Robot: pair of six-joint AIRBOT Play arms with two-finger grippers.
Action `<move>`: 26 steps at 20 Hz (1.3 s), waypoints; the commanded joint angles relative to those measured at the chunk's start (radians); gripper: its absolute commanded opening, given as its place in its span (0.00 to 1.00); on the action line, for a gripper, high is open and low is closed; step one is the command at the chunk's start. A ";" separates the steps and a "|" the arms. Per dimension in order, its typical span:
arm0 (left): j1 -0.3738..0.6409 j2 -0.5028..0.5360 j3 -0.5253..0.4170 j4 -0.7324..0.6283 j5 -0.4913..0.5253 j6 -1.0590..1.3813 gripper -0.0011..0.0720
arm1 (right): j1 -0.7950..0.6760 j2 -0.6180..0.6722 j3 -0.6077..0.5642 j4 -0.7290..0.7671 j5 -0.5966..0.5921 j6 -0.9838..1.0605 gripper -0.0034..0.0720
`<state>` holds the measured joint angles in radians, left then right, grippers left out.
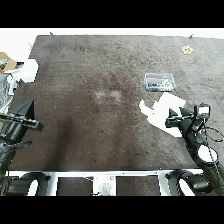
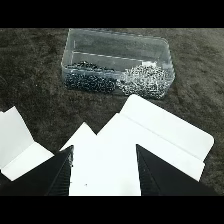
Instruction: Fold the box and place the chain.
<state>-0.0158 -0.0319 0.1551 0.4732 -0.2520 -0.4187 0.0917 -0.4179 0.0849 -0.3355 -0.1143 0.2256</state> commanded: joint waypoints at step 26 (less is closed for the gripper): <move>0.000 0.001 -0.002 -0.001 0.001 0.000 0.03 | -0.958 -0.407 0.746 -0.665 1.242 0.935 0.62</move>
<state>-0.0158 -0.0315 0.1535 0.4721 -0.2520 -0.4187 -0.6941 -0.7212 0.7448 -0.8379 0.8085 0.9848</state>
